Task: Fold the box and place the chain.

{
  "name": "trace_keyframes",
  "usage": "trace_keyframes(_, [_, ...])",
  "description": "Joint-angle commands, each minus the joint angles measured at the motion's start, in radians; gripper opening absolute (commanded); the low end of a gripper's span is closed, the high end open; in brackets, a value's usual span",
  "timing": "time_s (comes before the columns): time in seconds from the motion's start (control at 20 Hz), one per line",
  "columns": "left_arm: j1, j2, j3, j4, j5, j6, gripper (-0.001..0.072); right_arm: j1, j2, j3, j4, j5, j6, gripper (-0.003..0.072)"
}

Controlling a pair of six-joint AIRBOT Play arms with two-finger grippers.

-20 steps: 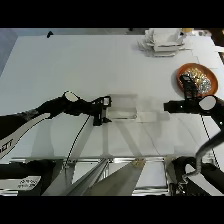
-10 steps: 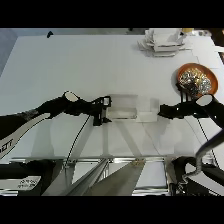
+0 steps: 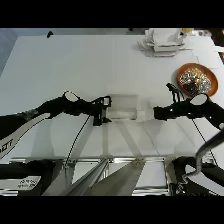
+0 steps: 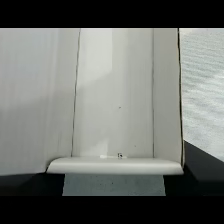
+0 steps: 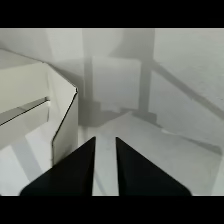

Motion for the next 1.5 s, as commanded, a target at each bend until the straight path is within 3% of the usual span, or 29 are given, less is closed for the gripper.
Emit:
trace_keyframes(0.0, [-0.001,0.001,0.000,0.000,0.000,0.000,0.0154,0.055,0.010,0.000,0.033,-0.015,-0.011,0.0246])
trace_keyframes(0.25, [-0.001,0.001,0.000,0.000,0.000,0.000,0.0154,0.131,0.011,0.000,0.191,-0.037,-0.087,0.0303])
trace_keyframes(0.6, [-0.001,0.001,0.000,0.000,0.000,0.000,0.0154,0.142,0.074,0.000,0.197,-0.059,-0.089,0.0363])
trace_keyframes(0.65, [-0.001,0.001,0.000,0.000,0.000,0.000,0.0154,0.142,0.085,0.000,0.197,-0.060,-0.089,0.0412])
trace_keyframes(0.8, [-0.001,0.001,0.000,0.000,0.000,0.000,0.0154,0.146,0.092,0.000,0.197,-0.066,-0.080,0.0461])
trace_keyframes(0.85, [-0.001,0.001,0.000,0.000,0.001,0.000,0.0154,0.161,0.091,0.000,0.195,-0.083,-0.071,0.0491])
trace_keyframes(1.0, [-0.001,0.001,0.000,0.000,0.001,0.000,0.0154,0.243,0.086,0.000,0.187,-0.184,-0.012,0.0482])
trace_keyframes(1.1, [-0.001,0.001,0.000,0.000,0.000,0.000,0.0154,0.294,0.075,0.014,0.118,-0.227,0.084,0.0481])
trace_keyframes(1.25, [-0.001,0.001,0.000,0.000,0.000,0.000,0.0154,0.372,0.043,0.078,-0.109,-0.249,0.330,0.0472])
trace_keyframes(1.45, [-0.001,0.001,0.000,0.000,0.000,0.000,0.0154,0.479,-0.010,0.159,-0.317,-0.214,0.632,0.0458])
